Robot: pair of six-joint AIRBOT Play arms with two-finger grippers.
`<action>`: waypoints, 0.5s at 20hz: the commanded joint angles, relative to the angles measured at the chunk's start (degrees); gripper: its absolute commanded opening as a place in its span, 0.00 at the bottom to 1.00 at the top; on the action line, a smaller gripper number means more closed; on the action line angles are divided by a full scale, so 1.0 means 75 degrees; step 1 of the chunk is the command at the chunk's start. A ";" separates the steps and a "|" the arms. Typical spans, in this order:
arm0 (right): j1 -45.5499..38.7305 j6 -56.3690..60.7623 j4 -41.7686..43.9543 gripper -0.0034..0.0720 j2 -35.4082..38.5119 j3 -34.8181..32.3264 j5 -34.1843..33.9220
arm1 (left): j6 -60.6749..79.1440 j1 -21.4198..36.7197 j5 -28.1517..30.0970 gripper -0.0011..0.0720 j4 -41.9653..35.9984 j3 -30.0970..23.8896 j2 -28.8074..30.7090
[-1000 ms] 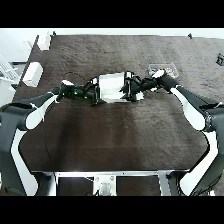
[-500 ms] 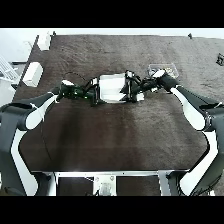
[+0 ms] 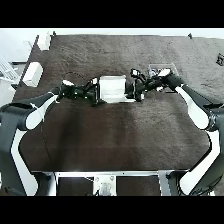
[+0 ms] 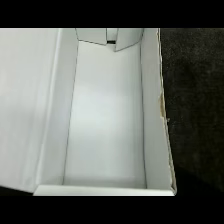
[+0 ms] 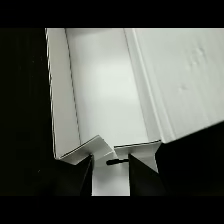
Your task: Fold the box and place the chain.
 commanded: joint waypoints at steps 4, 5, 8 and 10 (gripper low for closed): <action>-0.0557 0.0930 -0.0140 0.06 0.0396 0.0009 0.0947 | 0.0038 0.0009 -0.0020 0.65 0.0017 0.0006 -0.0003; -0.0647 0.1259 -0.0140 0.06 0.0527 0.0009 0.1139 | 0.0038 0.0009 -0.0020 0.65 0.0017 0.0006 -0.0003; -0.1067 0.2492 -0.0140 0.06 0.0970 0.0009 0.1084 | 0.0038 0.0009 -0.0020 0.65 0.0017 0.0006 -0.0003; -0.1515 0.3570 -0.0137 0.06 0.1052 0.0009 0.1078 | 0.0038 0.0009 -0.0020 0.65 0.0017 0.0006 -0.0003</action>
